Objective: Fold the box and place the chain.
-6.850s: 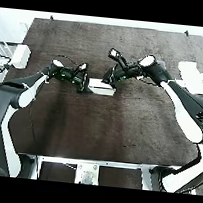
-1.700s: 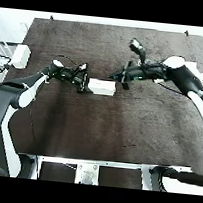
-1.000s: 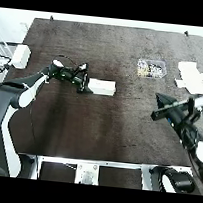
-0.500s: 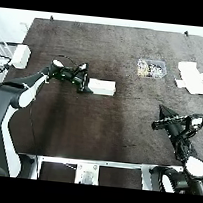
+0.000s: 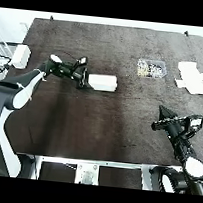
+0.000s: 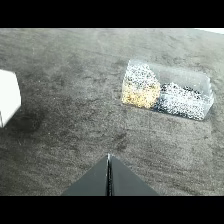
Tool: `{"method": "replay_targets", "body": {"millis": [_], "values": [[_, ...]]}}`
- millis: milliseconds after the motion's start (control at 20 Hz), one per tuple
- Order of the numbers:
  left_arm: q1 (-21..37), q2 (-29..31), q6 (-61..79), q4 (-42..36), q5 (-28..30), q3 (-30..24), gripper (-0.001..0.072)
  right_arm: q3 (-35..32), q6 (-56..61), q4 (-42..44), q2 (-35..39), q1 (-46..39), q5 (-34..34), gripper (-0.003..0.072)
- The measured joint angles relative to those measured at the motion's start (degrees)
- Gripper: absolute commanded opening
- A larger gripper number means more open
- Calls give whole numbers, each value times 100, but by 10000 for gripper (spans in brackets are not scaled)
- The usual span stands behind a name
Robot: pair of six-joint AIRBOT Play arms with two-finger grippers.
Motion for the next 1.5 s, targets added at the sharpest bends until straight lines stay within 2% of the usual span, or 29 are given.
{"method": "replay_targets", "body": {"millis": [300, 450, 650, 900, 1100, 1250, 1500], "values": [[629, 920, -1180, 0, 487, -48, 13, 0, 0, 0, 0, 0, -2, 10], [1174, 1473, -1803, 0, 960, -400, 13, 0, 0, 0, 0, 0, -2, 10], [2011, 2461, -2186, 9, 1499, -1567, 13, 0, 0, -2, 0, 0, -2, 11], [3139, 3971, -2371, 48, 2350, -3569, 13, 0, 0, -2, 0, 0, -2, 11], [3773, 5016, -2411, 48, 3167, -4907, 13, 0, 0, -2, 0, 0, -2, 10], [4207, 5396, -2411, 118, 3589, -5530, 14, 0, 0, -2, 0, 0, -2, 11], [5071, 5563, -2011, 181, 3571, -5851, 14, 0, 0, -2, 0, 0, -2, 10]]}}
